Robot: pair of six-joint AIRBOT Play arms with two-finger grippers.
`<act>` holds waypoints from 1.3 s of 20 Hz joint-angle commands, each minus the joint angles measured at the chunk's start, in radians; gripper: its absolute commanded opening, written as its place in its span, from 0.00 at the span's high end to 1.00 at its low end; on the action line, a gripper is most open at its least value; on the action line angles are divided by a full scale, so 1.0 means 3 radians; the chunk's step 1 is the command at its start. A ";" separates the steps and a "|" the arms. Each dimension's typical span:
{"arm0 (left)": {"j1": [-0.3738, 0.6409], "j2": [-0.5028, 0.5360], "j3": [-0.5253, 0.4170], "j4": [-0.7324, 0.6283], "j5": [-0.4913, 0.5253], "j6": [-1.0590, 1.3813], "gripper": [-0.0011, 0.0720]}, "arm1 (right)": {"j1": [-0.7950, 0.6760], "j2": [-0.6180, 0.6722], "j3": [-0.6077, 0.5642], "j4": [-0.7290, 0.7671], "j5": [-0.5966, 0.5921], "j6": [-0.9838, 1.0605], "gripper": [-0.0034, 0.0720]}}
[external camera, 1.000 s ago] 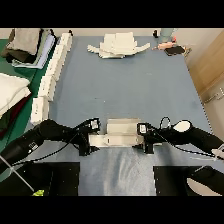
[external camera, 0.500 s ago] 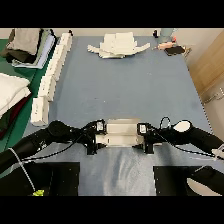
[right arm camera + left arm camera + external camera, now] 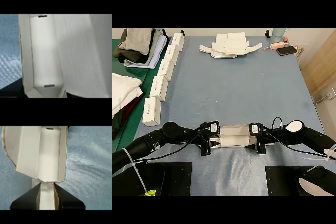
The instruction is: Fold the box.
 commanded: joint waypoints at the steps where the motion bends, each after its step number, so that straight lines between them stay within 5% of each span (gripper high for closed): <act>1: -0.0010 0.0003 0.0000 -0.0033 0.0099 -0.0150 0.62 | 0.0000 -0.0001 -0.0001 0.0008 -0.0003 0.0001 0.27; 13: -0.0003 -0.0003 -0.0001 -0.0459 0.0069 0.0037 0.64 | 0.0000 -0.0001 -0.0001 0.0008 -0.0003 0.0001 0.27; 16: -0.0003 -0.0057 -0.0001 -0.0467 0.0067 0.0038 0.84 | 0.0000 -0.0001 -0.0001 0.0006 -0.0003 0.0001 0.27; 20: -0.0008 -0.0196 0.0000 -0.0684 0.0053 0.0235 0.82 | 0.0000 -0.0001 -0.0001 0.0006 -0.0003 0.0001 0.27; 21: -0.0009 -0.0206 0.0000 -0.0740 0.0052 0.0303 0.66 | 0.0000 -0.0001 -0.0001 0.0008 -0.0003 0.0001 0.27; 22: -0.0009 -0.0210 0.0000 -0.0752 0.0053 0.0310 0.28 | 0.0000 -0.0001 -0.0001 0.0008 -0.0003 0.0001 0.27; 23: -0.0009 -0.0210 -0.0001 -0.0752 0.0052 0.0309 0.08 | 0.0000 -0.0001 -0.0001 0.0008 -0.0003 0.0001 0.27; 26: -0.0009 -0.0210 -0.0001 -0.0754 0.0045 0.0309 0.03 | 0.0000 -0.0001 -0.0001 0.0006 -0.0003 0.0001 0.27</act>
